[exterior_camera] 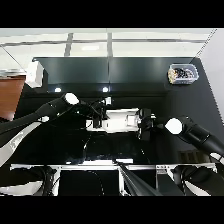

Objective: Fold the box and place the chain.

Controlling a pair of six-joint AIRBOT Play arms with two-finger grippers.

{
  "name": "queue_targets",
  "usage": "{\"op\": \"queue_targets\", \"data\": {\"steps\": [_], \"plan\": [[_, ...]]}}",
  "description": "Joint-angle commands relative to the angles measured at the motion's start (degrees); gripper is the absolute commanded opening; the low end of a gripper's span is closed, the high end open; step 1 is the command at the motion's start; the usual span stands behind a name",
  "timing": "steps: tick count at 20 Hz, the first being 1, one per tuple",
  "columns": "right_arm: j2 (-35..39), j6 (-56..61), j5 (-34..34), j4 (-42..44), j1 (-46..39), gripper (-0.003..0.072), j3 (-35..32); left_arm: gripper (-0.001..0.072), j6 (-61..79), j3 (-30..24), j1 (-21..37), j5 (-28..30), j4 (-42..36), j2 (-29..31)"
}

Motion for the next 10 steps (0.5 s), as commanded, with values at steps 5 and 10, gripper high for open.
{"op": "queue_targets", "data": {"steps": [5,10], "plan": [[-0.6,-12.2,1.4,13.5,-9.2,0.0708,1.6,0.0028,0.0,0.0,0.0,0.4,0.0,0.0],[-2.9,-16.7,3.5,17.9,-12.5,0.0708,1.6,0.0028,0.0,0.0,0.0,0.4,0.0,0.0]]}}
